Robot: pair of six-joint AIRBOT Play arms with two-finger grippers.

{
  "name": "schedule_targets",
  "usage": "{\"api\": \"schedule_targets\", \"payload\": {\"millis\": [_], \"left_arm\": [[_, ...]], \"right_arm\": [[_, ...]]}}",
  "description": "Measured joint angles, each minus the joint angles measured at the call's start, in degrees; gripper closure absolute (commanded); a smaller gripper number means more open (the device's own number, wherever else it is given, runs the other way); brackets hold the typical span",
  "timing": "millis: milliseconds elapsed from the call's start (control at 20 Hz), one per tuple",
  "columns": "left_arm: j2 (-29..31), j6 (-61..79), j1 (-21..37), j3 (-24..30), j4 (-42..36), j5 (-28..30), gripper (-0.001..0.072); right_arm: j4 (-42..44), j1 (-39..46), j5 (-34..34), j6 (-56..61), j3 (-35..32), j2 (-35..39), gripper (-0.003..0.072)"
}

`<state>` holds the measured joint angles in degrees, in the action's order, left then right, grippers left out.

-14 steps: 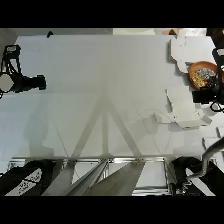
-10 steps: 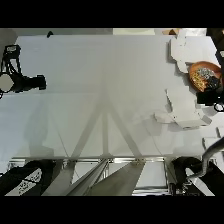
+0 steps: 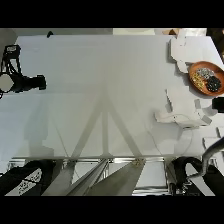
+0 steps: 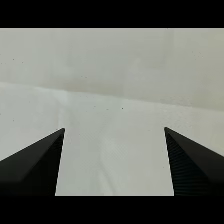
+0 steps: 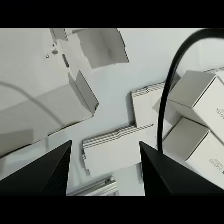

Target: Fold the box and place the chain.

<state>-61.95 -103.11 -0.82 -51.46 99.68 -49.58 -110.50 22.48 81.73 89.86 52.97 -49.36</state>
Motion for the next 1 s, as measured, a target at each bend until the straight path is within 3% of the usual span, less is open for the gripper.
{"api": "schedule_targets", "payload": {"millis": [250,600,1000], "left_arm": [[0.0,0.0,0.0,0.0,0.0,0.0,0.0021],[0.0,0.0,0.0,0.0,-0.02,0.0,0.0021],[0.0,-0.02,0.0,0.0,-0.02,0.0,0.0021]], "right_arm": [[2.51,5.77,-1.64,-4.61,1.22,-8.22,0.0206],[2.36,9.29,-1.73,-6.82,9.05,-21.29,0.0207],[7.45,19.41,-4.31,-10.47,11.61,-28.89,0.0208]]}}
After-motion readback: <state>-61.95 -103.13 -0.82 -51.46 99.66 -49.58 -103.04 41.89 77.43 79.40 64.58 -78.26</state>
